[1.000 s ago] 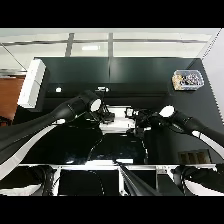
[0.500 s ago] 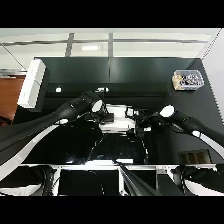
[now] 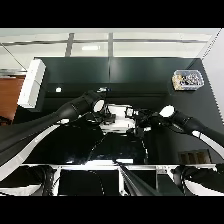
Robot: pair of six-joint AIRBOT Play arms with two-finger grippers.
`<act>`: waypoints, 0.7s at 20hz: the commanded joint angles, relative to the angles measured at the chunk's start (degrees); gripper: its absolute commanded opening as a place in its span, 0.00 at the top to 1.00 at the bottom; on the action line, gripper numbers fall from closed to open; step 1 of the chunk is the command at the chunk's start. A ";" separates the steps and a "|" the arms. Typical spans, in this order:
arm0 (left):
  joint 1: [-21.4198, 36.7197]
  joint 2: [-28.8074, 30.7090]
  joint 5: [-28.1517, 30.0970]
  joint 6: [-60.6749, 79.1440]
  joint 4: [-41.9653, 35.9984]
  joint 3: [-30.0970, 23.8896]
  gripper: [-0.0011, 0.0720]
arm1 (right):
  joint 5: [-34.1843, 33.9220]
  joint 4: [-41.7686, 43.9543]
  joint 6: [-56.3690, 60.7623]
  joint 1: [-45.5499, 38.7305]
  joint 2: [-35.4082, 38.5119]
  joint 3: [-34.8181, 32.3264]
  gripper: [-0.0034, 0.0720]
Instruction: Fold the box and place the chain.
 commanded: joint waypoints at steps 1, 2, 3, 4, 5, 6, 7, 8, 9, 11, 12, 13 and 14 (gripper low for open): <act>0.04 -0.24 -1.01 -0.07 0.17 0.22 0.70 | 0.13 -0.02 0.11 0.07 0.00 0.00 0.79; 0.04 -0.33 -1.14 -0.04 0.15 0.22 0.87 | 0.13 0.00 0.09 0.07 0.00 0.00 0.79; 0.02 -0.35 -1.09 -0.02 0.15 0.22 0.95 | 0.15 -0.02 0.09 0.07 0.00 0.00 0.79; 0.02 -0.35 -1.05 -0.02 0.15 0.22 0.95 | 0.15 -0.02 0.09 0.07 0.00 0.00 0.79; 0.04 -0.33 -1.07 -0.02 0.17 0.22 0.95 | 0.11 0.00 0.11 0.07 0.00 0.00 0.79; 0.04 -0.33 -1.14 -0.02 0.39 0.22 0.95 | 0.09 0.04 0.46 0.07 0.02 0.00 0.72; 0.02 -0.33 -1.20 -0.02 0.57 0.22 0.95 | 0.07 0.00 2.73 0.04 0.22 0.02 0.37; 0.04 -0.33 -1.20 -0.04 0.57 0.22 0.95 | -0.28 -0.55 4.59 -0.09 0.72 0.02 0.09; 0.04 -0.33 -1.18 -0.04 0.57 0.26 0.95 | -0.02 -1.86 6.01 -0.11 1.57 0.02 0.08; 0.04 -0.33 -1.44 -0.02 0.57 0.44 0.95 | 0.87 -6.88 7.67 -0.39 4.24 0.02 0.08; 0.04 -0.33 -1.70 -0.02 0.55 0.44 0.95 | 1.55 -8.31 7.93 -0.44 5.57 0.02 0.08; 0.02 -0.33 -1.73 -0.02 0.55 0.44 0.95 | 1.90 -9.55 8.09 -0.57 7.04 0.02 0.08; 0.00 -0.33 -1.73 -0.02 0.52 0.44 0.95 | 1.90 -10.64 8.07 -0.52 8.20 0.00 0.08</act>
